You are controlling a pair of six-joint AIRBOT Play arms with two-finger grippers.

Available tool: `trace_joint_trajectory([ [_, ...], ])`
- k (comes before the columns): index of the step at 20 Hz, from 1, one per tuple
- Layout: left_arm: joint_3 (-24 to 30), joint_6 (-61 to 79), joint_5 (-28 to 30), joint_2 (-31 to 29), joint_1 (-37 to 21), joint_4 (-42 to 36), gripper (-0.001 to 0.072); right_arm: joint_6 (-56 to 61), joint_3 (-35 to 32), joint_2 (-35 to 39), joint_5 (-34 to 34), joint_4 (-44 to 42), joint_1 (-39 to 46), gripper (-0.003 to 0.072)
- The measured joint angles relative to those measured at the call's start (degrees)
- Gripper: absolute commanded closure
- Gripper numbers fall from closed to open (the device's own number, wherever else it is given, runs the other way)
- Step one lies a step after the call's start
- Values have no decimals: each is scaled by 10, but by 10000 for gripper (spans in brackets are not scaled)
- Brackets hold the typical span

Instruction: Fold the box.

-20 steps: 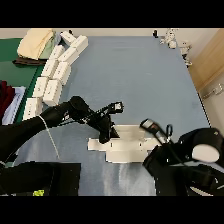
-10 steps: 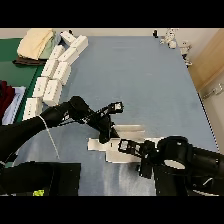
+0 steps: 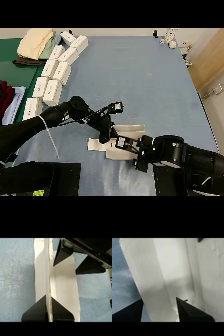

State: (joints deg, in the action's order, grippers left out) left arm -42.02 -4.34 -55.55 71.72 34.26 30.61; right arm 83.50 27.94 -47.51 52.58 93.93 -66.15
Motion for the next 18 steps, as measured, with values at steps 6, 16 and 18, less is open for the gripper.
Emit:
trace_joint_trajectory([
  [6, 0, 0, 0, 0, 0, 0, 698, 102, 8, 49, 21, 50, 1, 90],
  [16, 0, 0, 0, 0, 0, 0, 698, 212, 8, 73, 74, 96, 2, -34],
  [18, 0, 0, 0, 0, 0, 0, 698, 214, 8, 74, 77, 99, 2, -34],
])
